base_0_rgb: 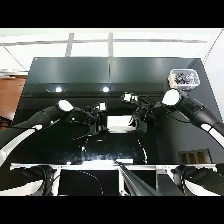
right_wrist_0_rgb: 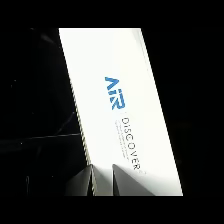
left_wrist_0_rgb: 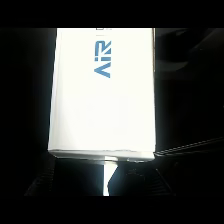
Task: Fold the box and place the chain.
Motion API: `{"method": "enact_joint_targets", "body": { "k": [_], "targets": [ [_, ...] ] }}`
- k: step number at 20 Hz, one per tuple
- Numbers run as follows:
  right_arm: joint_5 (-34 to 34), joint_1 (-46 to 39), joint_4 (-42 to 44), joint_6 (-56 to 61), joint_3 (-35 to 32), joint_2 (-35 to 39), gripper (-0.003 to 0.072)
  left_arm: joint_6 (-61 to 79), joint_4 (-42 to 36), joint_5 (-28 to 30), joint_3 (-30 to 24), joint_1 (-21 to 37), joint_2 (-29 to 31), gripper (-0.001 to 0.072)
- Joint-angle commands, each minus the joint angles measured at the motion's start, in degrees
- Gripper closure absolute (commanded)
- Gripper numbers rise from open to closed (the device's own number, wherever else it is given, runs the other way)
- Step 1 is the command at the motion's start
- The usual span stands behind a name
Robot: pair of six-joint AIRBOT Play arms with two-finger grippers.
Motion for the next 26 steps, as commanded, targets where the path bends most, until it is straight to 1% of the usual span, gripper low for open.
{"method": "enact_joint_targets", "body": {
  "k": [1,5,6,7,9,10,12,13,14,19,23,26],
  "targets": [
    [3.3,-0.1,0.2,3.6,0.2,1.2,0.0523,0.0,0.0,0.0,0.0,0.0,0.0,0.0198],
    [9.2,-2.3,0.2,16.7,1.2,6.8,0.0526,0.0,0.0,0.0,0.0,0.0,0.0,0.0198],
    [8.9,-3.8,0.2,21.4,1.2,7.5,0.0645,0.0,0.0,0.0,0.0,0.0,0.0,0.0198],
    [7.6,-5.3,0.3,28.2,1.1,7.4,0.0636,0.0,0.0,0.0,0.0,0.0,0.0,0.0198],
    [2.5,-7.6,1.7,41.4,-0.3,6.9,0.0644,0.0,0.0,0.0,0.0,0.0,0.0,0.0198],
    [1.4,-8.6,6.2,43.7,-1.0,6.0,0.0656,0.0,0.0,0.0,0.0,0.0,0.0,0.0198],
    [2.6,-9.7,18.1,41.9,-1.7,2.9,0.0653,0.0,0.0,0.0,0.0,0.0,0.0,0.0198],
    [3.0,-9.6,21.8,40.0,-1.7,1.2,0.0653,0.0,0.0,0.0,0.0,0.0,0.0,0.0198],
    [3.0,-9.6,23.6,39.3,-1.7,-0.3,0.0652,0.0,0.0,0.0,0.0,0.0,0.0,0.0198],
    [4.8,-9.6,23.5,38.6,-2.2,-6.0,0.0651,0.0,0.0,0.0,0.0,0.0,0.0,0.0198],
    [4.3,-9.6,23.0,37.9,-4.6,-7.6,0.0651,0.0,0.0,0.0,0.0,0.0,0.0,0.0198],
    [2.7,-9.6,22.7,37.8,-4.7,-9.0,0.0651,0.0,0.0,0.0,0.0,0.0,0.0,0.0197]
  ]
}}
